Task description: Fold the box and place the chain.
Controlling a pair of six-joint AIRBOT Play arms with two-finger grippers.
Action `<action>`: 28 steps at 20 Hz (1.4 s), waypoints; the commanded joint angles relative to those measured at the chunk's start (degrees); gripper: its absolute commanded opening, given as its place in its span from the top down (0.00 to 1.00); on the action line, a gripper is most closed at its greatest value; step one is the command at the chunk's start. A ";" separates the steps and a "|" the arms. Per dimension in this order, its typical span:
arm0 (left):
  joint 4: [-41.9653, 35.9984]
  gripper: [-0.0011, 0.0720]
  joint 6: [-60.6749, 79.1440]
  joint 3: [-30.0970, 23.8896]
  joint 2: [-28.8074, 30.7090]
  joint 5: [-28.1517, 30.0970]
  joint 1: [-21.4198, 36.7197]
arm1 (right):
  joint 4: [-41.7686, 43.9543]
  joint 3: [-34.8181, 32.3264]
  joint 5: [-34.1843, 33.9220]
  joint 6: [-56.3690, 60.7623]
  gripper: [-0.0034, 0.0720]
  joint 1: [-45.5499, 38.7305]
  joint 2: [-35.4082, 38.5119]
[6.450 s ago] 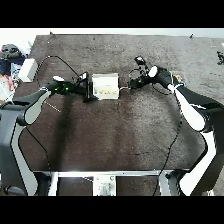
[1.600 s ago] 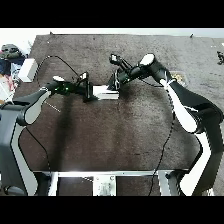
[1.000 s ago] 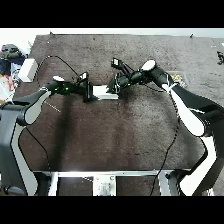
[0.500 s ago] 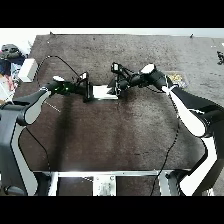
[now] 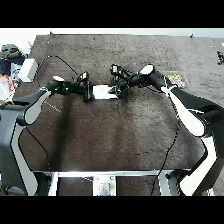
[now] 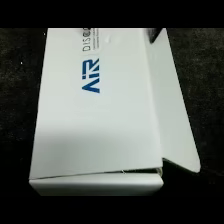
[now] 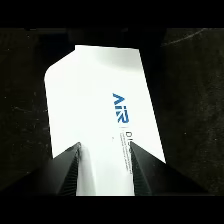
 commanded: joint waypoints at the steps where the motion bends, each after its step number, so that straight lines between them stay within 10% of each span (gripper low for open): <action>1: 0.11 0.58 0.11 -0.02 0.00 -0.04 0.00 | 2.12 0.07 -0.87 -0.26 0.49 -0.04 1.81; 20: 0.11 0.58 0.11 -0.02 0.00 -0.02 0.00 | 4.96 0.11 6.73 -1.44 0.49 -0.04 -0.55; 28: 0.11 0.58 0.11 -0.02 0.00 -0.02 0.00 | 1.99 0.13 -2.34 -2.75 0.49 -0.04 -0.94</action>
